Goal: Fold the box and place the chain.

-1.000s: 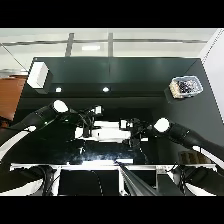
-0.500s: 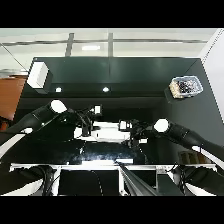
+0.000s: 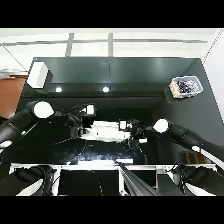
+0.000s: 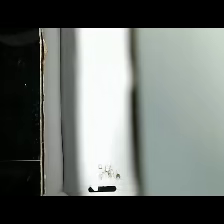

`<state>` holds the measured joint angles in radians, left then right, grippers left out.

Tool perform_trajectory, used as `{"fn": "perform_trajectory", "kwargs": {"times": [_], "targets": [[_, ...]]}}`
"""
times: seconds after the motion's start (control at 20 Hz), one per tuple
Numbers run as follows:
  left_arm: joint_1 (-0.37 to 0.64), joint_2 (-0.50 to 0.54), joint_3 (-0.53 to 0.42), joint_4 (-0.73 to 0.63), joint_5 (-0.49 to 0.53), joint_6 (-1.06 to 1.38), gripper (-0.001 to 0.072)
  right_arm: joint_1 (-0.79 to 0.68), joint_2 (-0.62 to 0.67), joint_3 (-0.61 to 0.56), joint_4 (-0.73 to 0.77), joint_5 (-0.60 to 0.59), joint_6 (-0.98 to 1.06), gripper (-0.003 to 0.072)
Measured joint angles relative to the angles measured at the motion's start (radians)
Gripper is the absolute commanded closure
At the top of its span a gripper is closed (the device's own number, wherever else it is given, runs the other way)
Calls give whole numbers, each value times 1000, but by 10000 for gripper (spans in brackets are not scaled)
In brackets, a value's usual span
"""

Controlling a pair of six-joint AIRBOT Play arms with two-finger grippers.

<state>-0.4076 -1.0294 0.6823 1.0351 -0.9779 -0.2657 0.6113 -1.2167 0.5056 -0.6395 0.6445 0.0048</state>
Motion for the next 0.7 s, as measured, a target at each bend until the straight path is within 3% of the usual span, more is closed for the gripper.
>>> {"fn": "perform_trajectory", "kwargs": {"times": [0.05,0.1,0.25,0.4,0.55,0.7], "targets": [[6,30,0,13,-26,-42,623,0,0,0,0,-1,6,139],[14,59,0,23,-58,-87,678,0,0,0,0,-2,12,139],[36,109,-14,-13,-162,-181,679,0,0,0,0,-2,22,139],[32,127,-73,-160,-145,-224,679,0,0,0,0,-2,26,139],[-6,133,-135,-291,53,-240,677,0,0,0,-1,-2,28,139],[-67,100,-161,-389,316,-249,676,0,0,0,-2,-2,29,139]]}}
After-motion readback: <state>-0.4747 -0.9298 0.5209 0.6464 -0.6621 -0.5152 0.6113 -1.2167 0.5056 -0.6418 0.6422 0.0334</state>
